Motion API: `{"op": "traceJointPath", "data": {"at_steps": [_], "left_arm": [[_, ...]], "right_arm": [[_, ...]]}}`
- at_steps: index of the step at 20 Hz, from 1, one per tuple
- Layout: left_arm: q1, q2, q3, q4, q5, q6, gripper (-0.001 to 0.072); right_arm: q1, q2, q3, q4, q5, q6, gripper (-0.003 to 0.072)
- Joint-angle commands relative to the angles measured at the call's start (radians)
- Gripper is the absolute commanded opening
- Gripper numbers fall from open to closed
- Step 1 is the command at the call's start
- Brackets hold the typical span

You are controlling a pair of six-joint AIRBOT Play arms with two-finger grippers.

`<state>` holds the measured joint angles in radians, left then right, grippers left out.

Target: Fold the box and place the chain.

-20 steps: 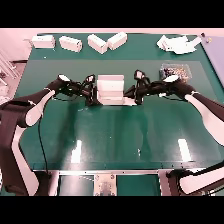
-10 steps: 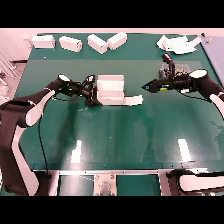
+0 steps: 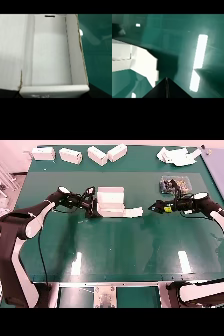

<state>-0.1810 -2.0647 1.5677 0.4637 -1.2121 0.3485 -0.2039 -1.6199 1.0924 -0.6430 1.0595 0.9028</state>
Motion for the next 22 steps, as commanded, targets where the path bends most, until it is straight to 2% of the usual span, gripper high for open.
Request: {"op": "traceJointPath", "data": {"at_steps": [1,6,11,15,19,20,21,22], "left_arm": [[0.001,0.0,0.001,0.0,0.0,0.0,0.0378],[0.001,0.0,0.001,0.0,0.0,0.0,0.0378],[0.001,0.0,0.001,0.0,0.0,0.0,0.0378],[0.001,0.0,0.001,0.0,0.0,0.0,0.0378],[0.001,0.0,0.001,0.0,0.0,0.0,0.0378],[0.001,0.0,0.001,0.0,0.0,0.0,0.0378],[0.001,0.0,0.001,0.0,0.0,0.0,0.0378],[0.001,0.0,0.001,0.0,0.0,0.0,0.0378]], "right_arm": [[0.019,-0.055,-0.003,-0.002,-0.004,0.039,0.0011],[0.127,-0.101,0.01,0.037,-0.058,0.038,0.0011],[0.269,-0.137,0.152,0.055,-0.062,0.036,0.0011],[0.293,-0.137,0.304,-0.005,0.105,0.113,0.0011],[0.33,-0.137,0.332,-0.111,0.164,0.179,0.0015],[0.339,-0.137,0.332,-0.118,0.164,0.179,0.0118],[0.346,-0.137,0.332,-0.121,0.164,0.179,0.0188],[0.347,-0.137,0.332,-0.125,0.164,0.179,0.0188]]}}
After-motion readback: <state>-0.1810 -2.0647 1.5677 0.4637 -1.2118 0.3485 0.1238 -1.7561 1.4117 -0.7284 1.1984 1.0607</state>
